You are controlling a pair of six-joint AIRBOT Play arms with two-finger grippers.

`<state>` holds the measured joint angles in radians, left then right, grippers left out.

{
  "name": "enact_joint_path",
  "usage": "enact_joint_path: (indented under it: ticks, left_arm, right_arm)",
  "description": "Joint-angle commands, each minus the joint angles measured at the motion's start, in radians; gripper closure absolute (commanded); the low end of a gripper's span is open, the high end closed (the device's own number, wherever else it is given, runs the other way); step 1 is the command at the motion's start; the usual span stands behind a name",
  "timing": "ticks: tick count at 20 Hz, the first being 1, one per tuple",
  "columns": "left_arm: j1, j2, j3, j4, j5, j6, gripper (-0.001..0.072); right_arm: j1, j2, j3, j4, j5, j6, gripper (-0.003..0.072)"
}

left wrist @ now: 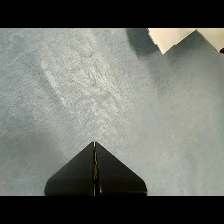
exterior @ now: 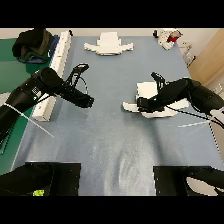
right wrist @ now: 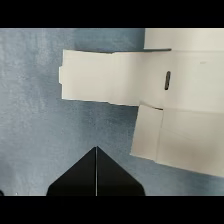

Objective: Fold the box.

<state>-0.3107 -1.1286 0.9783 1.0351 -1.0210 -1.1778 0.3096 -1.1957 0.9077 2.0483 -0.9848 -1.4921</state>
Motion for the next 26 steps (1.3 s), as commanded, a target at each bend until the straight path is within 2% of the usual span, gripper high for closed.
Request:
enact_joint_path:
  ticks: [1,3,4,5,6,9,12,15,19,21,26]
  left_arm:
    - [0.0,0.0,0.001,0.0,0.0,0.0,0.0696]
    - [0.0,0.0,0.001,0.0,0.0,0.0,0.0697]
    - [0.0,0.0,0.001,0.0,0.0,0.0,0.0696]
    - [0.0,0.0,0.001,0.0,0.0,0.0,0.0697]
    - [0.0,0.0,0.001,0.0,0.0,0.0,0.0696]
    - [0.0,0.0,0.001,0.0,0.0,0.0,0.0697]
    - [0.0,0.0,0.001,0.0,0.0,0.0,0.0696]
    - [0.0,0.0,0.001,0.0,0.0,0.0,0.0696]
    - [-0.001,0.0,0.001,-0.002,0.001,0.0,0.0696]
    - [-0.001,0.0,0.001,-0.004,0.0,0.0,0.0696]
    - [-0.001,0.0,0.001,-0.004,0.0,0.0,0.0696]
  right_arm:
    - [0.006,-0.019,0.003,0.009,0.009,0.002,0.068]
    - [0.006,-0.019,0.006,0.009,0.013,0.002,0.068]
    - [-0.001,-0.019,0.016,0.008,0.002,0.002,0.0581]
    - [-0.016,-0.018,0.036,-0.002,-0.016,0.002,0.0393]
    - [-0.039,-0.018,0.065,-0.023,-0.045,0.002,0.037]
    - [-0.183,-0.025,0.197,-0.167,-0.156,0.002,0.037]
    - [-0.417,-0.072,0.34,-0.246,-0.248,-0.039,0.0371]
    - [-0.652,-0.163,0.433,-0.189,-0.272,-0.173,0.0371]
    - [-0.871,-0.347,0.456,0.059,-0.338,-0.445,0.0371]
    - [-0.925,-0.44,0.467,0.119,-0.362,-0.515,0.0371]
    - [-0.932,-0.579,0.517,0.122,-0.415,-0.604,0.0371]
